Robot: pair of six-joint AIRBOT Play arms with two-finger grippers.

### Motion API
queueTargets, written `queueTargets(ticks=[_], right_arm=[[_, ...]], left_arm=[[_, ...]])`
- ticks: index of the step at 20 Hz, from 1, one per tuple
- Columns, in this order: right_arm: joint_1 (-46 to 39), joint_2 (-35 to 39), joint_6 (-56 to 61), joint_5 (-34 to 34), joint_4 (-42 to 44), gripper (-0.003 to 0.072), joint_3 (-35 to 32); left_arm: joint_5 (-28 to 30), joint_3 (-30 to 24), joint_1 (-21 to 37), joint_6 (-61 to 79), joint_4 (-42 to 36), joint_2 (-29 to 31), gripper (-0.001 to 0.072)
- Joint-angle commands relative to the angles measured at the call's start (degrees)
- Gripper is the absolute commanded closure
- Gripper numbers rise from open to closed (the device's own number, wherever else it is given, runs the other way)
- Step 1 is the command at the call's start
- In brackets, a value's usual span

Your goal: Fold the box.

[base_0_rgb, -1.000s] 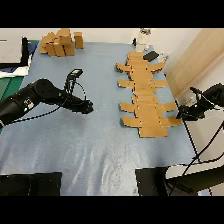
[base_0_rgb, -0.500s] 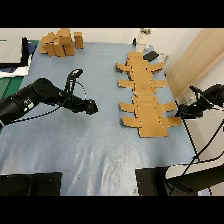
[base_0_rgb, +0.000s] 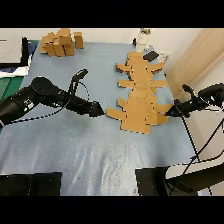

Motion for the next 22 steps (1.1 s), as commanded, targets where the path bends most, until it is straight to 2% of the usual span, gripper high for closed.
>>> queueTargets(ticks=[1,3,6,10,13,15,22], right_arm=[[2.29,0.94,1.57,-0.24,9.92,0.0685,-0.94],[6.05,2.12,1.51,3.56,9.94,0.0685,-2.32],[12.48,2.91,1.46,2.10,8.79,0.0686,-4.96],[20.00,7.06,-0.20,3.39,8.55,0.0688,-12.55],[22.80,11.58,-0.04,9.70,8.37,0.0672,-18.12],[23.91,11.58,1.05,11.28,6.93,0.0337,-19.76],[25.46,11.56,3.19,15.74,5.77,0.0326,-24.09]], left_arm=[[-0.79,0.04,0.02,3.15,-3.72,0.02,0.0115],[-1.55,0.04,0.02,3.10,-3.72,0.02,0.0114],[-4.07,0.04,0.50,3.10,-3.74,0.07,0.0115],[-10.08,0.04,5.29,3.10,-3.76,0.17,0.0114],[-13.20,0.04,9.44,3.10,-3.76,0.17,0.0114],[-13.62,0.04,11.02,3.08,-3.74,0.17,0.0114],[-15.08,0.04,11.69,2.86,-3.74,0.17,0.0114]])
